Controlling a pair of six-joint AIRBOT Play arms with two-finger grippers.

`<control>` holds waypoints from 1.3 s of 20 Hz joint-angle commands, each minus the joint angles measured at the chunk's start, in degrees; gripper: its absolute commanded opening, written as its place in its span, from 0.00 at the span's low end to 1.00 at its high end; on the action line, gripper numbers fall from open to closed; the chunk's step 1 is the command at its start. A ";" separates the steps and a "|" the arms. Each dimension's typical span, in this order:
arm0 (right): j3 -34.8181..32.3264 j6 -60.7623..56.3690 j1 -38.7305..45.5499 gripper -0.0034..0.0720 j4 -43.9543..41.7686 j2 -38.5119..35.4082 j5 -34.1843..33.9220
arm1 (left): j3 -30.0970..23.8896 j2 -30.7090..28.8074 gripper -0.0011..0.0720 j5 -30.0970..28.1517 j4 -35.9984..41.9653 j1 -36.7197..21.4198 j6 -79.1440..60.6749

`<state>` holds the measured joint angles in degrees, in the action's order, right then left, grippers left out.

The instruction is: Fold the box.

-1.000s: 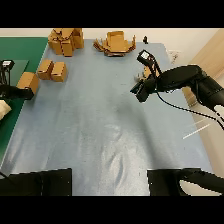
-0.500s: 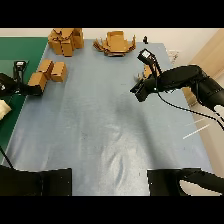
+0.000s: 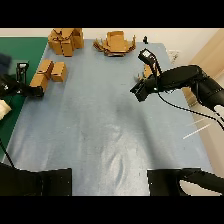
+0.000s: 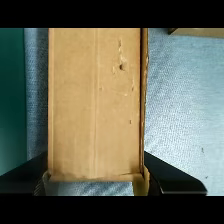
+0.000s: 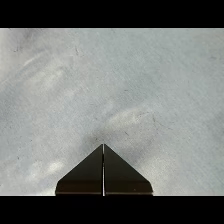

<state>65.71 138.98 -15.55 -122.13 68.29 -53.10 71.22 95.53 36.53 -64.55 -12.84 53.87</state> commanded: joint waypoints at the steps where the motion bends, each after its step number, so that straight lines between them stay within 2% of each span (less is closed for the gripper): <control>1: -0.02 -0.11 0.00 0.05 -0.07 -0.04 0.04 | 0.07 0.28 0.03 0.07 -0.17 0.07 -0.94; 4: -0.02 -0.11 0.00 0.05 -0.15 -0.04 0.04 | 0.07 0.28 0.04 0.07 -0.13 0.33 -0.94; 5: -0.02 -0.11 0.00 0.05 -0.24 -0.04 0.04 | 0.07 0.28 0.53 0.07 -0.15 0.42 -0.92; 6: -0.02 -0.11 0.00 0.05 -0.24 -0.04 0.04 | 0.07 0.28 0.96 -0.37 0.07 0.52 -0.81; 13: -0.02 -0.07 0.00 0.05 -0.20 -0.04 0.04 | 0.31 -0.55 0.96 1.14 0.09 0.68 -0.66; 18: -0.02 -0.07 0.00 0.05 -0.20 -0.02 0.04 | 0.42 -4.76 0.96 -0.13 -0.31 0.59 -1.09; 21: -0.02 -0.07 0.00 0.05 -0.20 -0.04 0.02 | 2.25 -7.04 0.96 0.13 -0.39 0.61 -1.88; 23: -0.02 -0.07 0.00 0.05 -0.22 -0.04 0.02 | 4.59 -8.59 0.96 2.62 -0.17 0.72 -2.03; 25: -0.02 -0.76 0.00 0.05 -0.31 -0.04 0.04 | 7.41 -10.40 0.96 7.78 0.98 1.16 -1.97; 26: 0.00 -1.70 0.00 0.05 -1.09 -0.02 0.04 | 8.66 -11.47 0.83 10.82 1.51 1.92 -2.03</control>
<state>65.71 138.54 -15.55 -122.43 68.29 -53.08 76.82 86.50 40.99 -64.36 -11.77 52.07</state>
